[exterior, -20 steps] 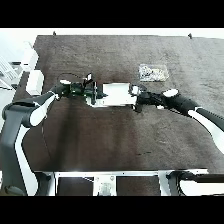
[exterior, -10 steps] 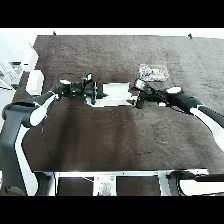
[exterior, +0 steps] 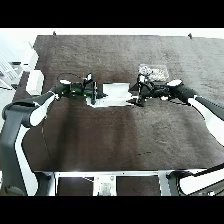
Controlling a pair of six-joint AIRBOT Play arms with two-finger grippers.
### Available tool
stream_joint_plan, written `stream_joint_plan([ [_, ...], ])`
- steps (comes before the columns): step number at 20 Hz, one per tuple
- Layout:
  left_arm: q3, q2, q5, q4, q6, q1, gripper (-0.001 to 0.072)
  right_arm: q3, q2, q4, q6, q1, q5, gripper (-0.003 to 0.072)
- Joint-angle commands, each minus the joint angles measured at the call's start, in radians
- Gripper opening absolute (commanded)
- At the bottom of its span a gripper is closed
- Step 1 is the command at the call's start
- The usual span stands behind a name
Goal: Fold the box and place the chain.
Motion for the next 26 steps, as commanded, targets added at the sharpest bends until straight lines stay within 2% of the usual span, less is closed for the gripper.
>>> stream_joint_plan([
  [1,0.001,0.001,0.001,0.000,0.000,0.000,0.0022,0.068,-0.045,-0.097,0.027,-0.004,0.086,0.0715],
  [4,0.001,0.001,0.001,0.000,0.000,0.000,0.0022,0.111,-0.074,-0.142,0.032,-0.004,0.121,0.0715],
  [10,0.001,0.001,0.001,0.000,0.000,0.000,0.0022,0.180,-0.130,-0.140,0.034,-0.002,0.196,0.0715],
  [26,0.001,0.001,0.000,0.000,0.000,0.000,0.0022,0.262,-0.261,-0.004,-0.053,-0.002,0.278,0.0715],
])
